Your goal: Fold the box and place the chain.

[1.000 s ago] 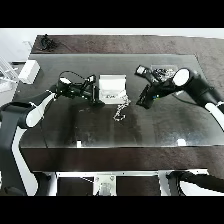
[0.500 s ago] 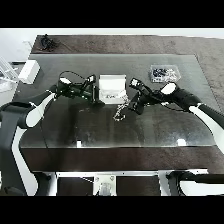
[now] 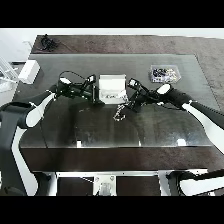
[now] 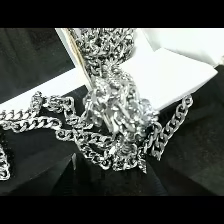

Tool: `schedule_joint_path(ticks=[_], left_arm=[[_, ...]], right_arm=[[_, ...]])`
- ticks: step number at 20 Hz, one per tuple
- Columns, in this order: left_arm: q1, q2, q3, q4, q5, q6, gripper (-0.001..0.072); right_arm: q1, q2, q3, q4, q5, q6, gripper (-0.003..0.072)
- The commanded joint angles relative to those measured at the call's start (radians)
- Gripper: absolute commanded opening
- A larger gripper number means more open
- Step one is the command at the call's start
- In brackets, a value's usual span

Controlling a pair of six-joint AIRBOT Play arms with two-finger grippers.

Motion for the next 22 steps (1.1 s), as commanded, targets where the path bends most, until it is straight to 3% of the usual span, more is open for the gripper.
schedule_joint_path(ticks=[1,5,7,10,17,22], left_arm=[[0.001,-0.001,0.001,0.0,0.002,0.0,0.0355],[0.001,-0.001,0.001,0.0,0.002,-0.003,0.0355],[0.001,-0.001,0.001,0.0,0.002,-0.003,0.0355],[0.001,-0.001,0.001,0.0,0.002,-0.003,0.0355],[0.001,-0.001,0.001,0.0,0.002,-0.003,0.0355],[0.001,-0.001,0.001,0.0,0.002,-0.003,0.0355]], right_arm=[[0.0,-0.028,0.005,0.006,-0.003,-0.003,0.0457],[0.0,-0.033,0.006,0.036,-0.037,-0.003,0.02],[0.0,-0.031,0.01,0.05,-0.035,0.005,0.0005],[0.0,0.018,0.017,0.048,0.01,0.081,0.0],[0.003,0.308,0.022,-0.01,0.077,0.19,0.0],[0.019,0.4,0.137,0.004,0.053,0.258,0.0001]])
